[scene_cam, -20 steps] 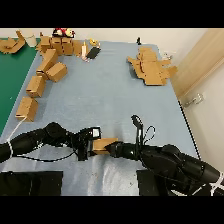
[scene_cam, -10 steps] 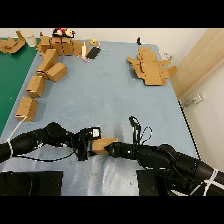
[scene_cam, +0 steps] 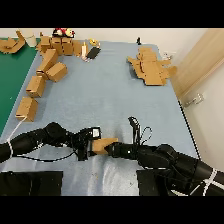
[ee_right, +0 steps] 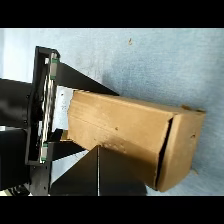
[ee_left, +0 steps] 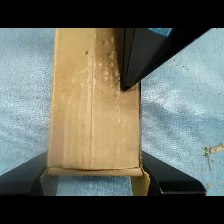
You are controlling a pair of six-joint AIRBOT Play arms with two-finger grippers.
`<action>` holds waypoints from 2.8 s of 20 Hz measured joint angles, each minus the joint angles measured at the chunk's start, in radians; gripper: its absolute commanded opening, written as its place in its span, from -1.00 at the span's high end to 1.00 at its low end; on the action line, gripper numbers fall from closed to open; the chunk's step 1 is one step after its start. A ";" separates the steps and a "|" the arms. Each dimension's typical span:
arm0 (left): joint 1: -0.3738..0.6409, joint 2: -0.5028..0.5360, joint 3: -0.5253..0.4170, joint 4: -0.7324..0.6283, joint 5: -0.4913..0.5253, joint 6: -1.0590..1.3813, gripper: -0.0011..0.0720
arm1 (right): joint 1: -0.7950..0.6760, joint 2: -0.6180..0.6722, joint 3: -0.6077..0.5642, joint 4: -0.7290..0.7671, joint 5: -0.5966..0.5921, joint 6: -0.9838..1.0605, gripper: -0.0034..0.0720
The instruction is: Fold the box.
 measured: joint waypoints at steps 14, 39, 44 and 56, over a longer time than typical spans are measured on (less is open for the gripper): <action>0.000 0.000 0.000 -0.001 -0.001 -0.001 -0.66 | 0.000 0.020 -0.001 0.003 -0.002 0.000 0.91; -0.001 0.000 0.000 -0.006 0.007 0.000 -0.65 | -0.475 -0.205 0.362 -0.494 -0.687 0.235 0.91; -0.001 0.000 0.000 -0.012 0.011 0.000 -0.65 | -0.480 -0.289 0.370 -0.494 -0.700 0.242 0.91; 0.009 0.125 0.002 0.037 0.017 -0.161 -0.65 | -0.480 -0.311 0.371 -0.499 -0.707 0.241 0.91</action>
